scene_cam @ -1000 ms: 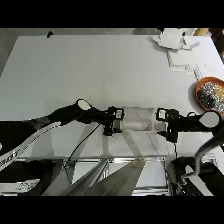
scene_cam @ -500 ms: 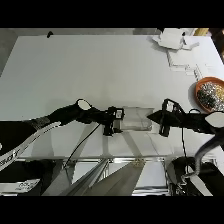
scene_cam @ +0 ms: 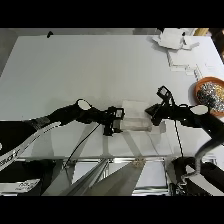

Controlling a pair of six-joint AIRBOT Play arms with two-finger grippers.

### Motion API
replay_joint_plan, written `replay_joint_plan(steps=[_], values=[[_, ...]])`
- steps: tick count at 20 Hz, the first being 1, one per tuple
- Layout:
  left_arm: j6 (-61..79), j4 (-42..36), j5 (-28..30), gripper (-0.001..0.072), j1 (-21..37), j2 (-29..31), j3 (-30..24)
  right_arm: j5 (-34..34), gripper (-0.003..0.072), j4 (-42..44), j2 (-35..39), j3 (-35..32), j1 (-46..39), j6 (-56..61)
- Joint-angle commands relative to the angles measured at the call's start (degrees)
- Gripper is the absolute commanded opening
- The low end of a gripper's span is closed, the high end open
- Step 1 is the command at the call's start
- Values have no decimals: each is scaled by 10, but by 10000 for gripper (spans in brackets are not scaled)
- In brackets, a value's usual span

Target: Fold the box and place the chain.

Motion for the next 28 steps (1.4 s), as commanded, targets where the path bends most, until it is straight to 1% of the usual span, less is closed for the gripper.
replay_joint_plan(steps=[1,4,6,8,9,10,11,13,16,18,20,22,26,28], values=[[1,0,-1,313,0,1,0,45,18,-34,46,6,0,55],[1,0,-1,313,0,1,0,85,18,-110,142,12,0,62],[1,0,-1,313,0,1,0,120,18,-209,204,12,0,32],[1,0,-1,313,0,1,0,160,20,-326,235,12,0,17],[1,0,-1,313,0,1,0,166,37,-359,234,11,0,18],[1,0,-1,313,0,1,0,165,132,-369,227,9,0,17],[1,0,-1,313,0,1,0,164,203,-369,216,7,0,15],[1,0,-1,313,0,1,0,164,203,-350,186,7,0,-14],[1,0,-1,313,0,1,0,168,197,-290,143,7,0,-103],[1,0,-1,313,0,1,0,168,185,-261,117,5,6,-128],[1,0,-1,313,0,1,0,165,179,-260,89,3,27,-134],[1,0,-1,313,0,1,0,143,179,-253,64,3,49,-134],[1,0,-1,313,0,1,0,107,176,-202,29,3,70,-134],[1,0,-1,313,0,1,0,100,177,-190,19,3,70,-134]])
